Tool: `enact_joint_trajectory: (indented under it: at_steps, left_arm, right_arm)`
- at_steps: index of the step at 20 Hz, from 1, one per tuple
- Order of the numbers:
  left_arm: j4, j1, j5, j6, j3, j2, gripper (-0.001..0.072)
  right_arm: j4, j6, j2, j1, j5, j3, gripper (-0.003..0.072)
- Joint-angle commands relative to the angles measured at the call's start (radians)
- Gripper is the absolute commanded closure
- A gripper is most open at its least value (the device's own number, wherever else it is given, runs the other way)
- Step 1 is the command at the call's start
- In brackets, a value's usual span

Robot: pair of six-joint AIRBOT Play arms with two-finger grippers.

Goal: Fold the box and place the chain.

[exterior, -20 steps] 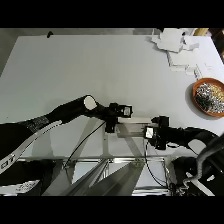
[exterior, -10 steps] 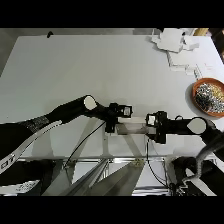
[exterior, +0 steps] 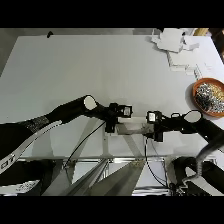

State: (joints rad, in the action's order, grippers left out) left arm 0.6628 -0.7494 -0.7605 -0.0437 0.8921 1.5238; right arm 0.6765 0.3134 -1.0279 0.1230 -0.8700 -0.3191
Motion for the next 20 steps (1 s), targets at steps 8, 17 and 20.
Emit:
enact_joint_trajectory:
  at_steps: [8, 17, 20]
  left_arm:
    - [0.0, 0.0, 0.0, 0.0, 0.0, 0.0, 0.0697]
    - [0.0, 0.0, 0.0, 0.0, 0.0, 0.0, 0.0697]
    - [0.0, 0.0, 0.001, 0.0, 0.0, 0.0, 0.0697]
  right_arm:
    - [-0.026, 0.037, -0.067, -0.005, -0.006, 0.001, 0.0291]
    - [-0.03, 0.035, -0.065, -0.005, -0.009, 0.001, 0.029]
    - [-0.026, 0.035, -0.065, -0.005, -0.008, 0.001, 0.029]
